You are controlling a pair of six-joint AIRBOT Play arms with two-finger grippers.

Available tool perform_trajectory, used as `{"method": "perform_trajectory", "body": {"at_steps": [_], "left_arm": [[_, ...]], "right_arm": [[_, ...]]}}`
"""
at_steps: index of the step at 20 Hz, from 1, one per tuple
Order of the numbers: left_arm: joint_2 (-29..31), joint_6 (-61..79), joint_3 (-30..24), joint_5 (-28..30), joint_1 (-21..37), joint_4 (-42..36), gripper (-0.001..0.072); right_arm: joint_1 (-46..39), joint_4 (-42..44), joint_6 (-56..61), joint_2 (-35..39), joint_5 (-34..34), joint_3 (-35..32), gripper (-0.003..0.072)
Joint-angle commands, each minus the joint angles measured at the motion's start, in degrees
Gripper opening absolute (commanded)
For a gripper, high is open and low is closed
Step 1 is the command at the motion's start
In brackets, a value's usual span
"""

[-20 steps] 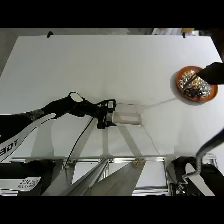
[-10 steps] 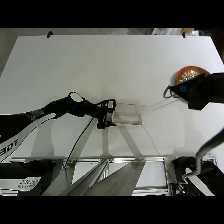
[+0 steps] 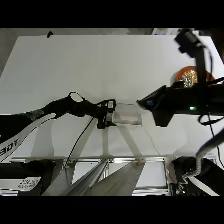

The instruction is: Fold the box and place the chain.

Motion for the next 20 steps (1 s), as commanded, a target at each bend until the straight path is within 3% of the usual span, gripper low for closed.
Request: {"method": "perform_trajectory", "body": {"at_steps": [1,4,13,20], "left_arm": [[0.0,0.0,0.0,0.0,0.0,0.0,0.033],[0.0,0.0,0.0,0.0,0.0,0.0,0.033],[0.0,0.0,0.0,0.0,0.0,0.0,0.033],[0.0,0.0,0.0,0.0,0.0,0.0,0.033]], "right_arm": [[3.7,0.1,0.0,-3.4,-4.7,-3.3,0.0017],[5.1,0.0,-0.1,-6.8,-5.0,-5.4,0.0017],[5.9,0.7,-0.4,-11.8,-15.5,-16.5,0.0016],[5.9,1.3,-1.6,-16.9,-15.0,-19.0,0.0026]]}}
